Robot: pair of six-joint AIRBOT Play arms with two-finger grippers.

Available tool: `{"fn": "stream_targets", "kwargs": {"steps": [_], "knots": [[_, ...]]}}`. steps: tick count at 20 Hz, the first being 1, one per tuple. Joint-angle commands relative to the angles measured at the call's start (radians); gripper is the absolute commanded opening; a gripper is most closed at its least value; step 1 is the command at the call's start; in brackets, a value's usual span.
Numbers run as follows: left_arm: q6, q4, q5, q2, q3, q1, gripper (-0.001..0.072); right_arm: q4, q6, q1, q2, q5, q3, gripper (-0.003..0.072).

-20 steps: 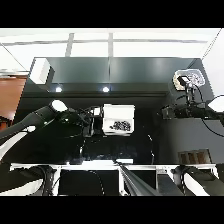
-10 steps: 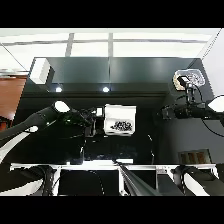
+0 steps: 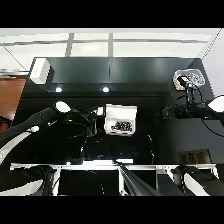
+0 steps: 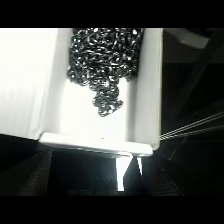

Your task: Fold the box and place the chain.

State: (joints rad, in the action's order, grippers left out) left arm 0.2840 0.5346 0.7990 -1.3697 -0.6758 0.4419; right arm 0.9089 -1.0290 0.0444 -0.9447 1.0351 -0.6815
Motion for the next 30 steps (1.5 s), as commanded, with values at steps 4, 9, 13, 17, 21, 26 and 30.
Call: {"fn": "stream_targets", "kwargs": {"steps": [4,9,13,17,21,26,30], "knots": [[0.000,0.030,-0.005,-0.001,-0.015,0.011,0.0705,0.000,0.000,-0.001,0.000,0.000,0.000,0.0343],[-0.001,0.037,0.001,-0.032,-0.066,0.019,0.0704,0.000,0.000,-0.001,0.000,0.000,0.000,0.0343],[0.000,0.048,0.091,-0.051,-0.080,0.019,0.0681,0.000,0.000,-0.001,0.000,0.000,0.000,0.0343],[-0.101,0.059,0.077,-0.051,-0.080,0.019,0.0495,0.000,0.000,-0.001,-0.001,-0.001,0.000,0.0343],[-0.189,0.079,0.044,-0.051,-0.080,0.024,0.0459,0.000,0.000,-0.040,-0.001,-0.019,0.000,0.0343],[-0.187,0.090,0.024,-0.049,-0.080,0.029,0.0459,-0.112,-0.148,-0.167,-0.058,-0.299,-0.014,0.0529],[-0.186,0.090,0.019,-0.049,-0.080,0.030,0.0459,-0.187,-0.109,-0.246,-0.238,-0.311,-0.167,0.0620]]}}
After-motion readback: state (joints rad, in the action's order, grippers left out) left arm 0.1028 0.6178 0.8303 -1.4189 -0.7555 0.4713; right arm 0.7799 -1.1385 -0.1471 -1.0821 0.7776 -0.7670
